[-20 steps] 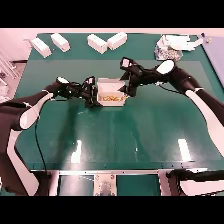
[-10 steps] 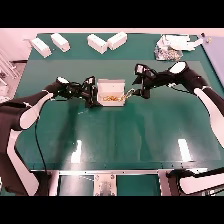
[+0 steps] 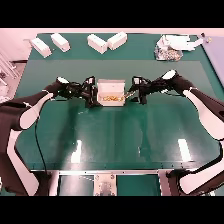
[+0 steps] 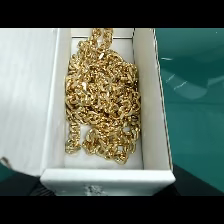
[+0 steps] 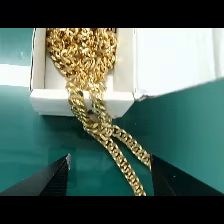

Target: Fold the box and place the chain.

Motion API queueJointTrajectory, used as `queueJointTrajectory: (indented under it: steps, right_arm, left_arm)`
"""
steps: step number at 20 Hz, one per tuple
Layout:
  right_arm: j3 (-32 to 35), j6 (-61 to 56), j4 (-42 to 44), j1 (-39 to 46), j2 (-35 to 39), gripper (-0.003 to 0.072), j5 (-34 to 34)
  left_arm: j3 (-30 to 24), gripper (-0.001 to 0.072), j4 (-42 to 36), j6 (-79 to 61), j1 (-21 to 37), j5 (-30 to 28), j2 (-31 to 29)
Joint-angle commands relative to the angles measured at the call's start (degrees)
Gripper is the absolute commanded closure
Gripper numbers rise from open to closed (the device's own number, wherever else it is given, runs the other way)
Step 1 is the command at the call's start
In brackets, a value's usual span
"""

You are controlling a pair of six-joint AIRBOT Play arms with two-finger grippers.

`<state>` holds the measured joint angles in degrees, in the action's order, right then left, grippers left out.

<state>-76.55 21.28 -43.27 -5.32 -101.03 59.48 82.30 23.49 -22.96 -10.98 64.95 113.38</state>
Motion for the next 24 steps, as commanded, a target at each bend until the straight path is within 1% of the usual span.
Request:
queueJointTrajectory:
  steps: [1,8,10,11,17,18,19,24]
  right_arm:
    - [-0.07,4.39,3.85,-0.57,-1.11,0.012,-0.02]
    - [-1.81,4.9,3.67,-1.99,-4.17,0.0123,0.13]
    - [-1.86,4.81,3.63,-1.97,-4.96,0.0139,0.15]
    - [-1.84,4.42,3.58,-1.97,-5.18,0.023,0.13]
    - [-1.84,3.76,3.61,-1.92,-5.53,0.0539,-0.9]
    - [-1.84,2.62,3.63,-1.95,-5.51,0.0649,-2.49]
    - [-1.86,1.4,3.65,-1.92,-5.49,0.0675,-3.58]
    - [-1.92,-2.73,3.65,-1.68,-3.65,0.0675,-3.96]
  left_arm:
    - [0.07,0.0196,0.02,0.0,-0.02,0.0,0.02]
    - [0.07,0.0196,0.02,0.0,-0.02,0.0,0.0]
    - [0.07,0.0196,0.02,0.0,-0.02,0.0,0.0]
    - [0.07,0.0196,0.02,0.0,-0.02,0.0,0.0]
    - [0.07,0.0196,0.02,0.0,-0.02,0.0,0.0]
    - [0.07,0.0196,0.02,0.0,-0.02,0.0,0.0]
    - [0.07,0.0196,0.02,0.0,-0.02,0.02,0.0]
    - [0.07,0.0196,0.02,0.0,-0.02,0.0,0.0]
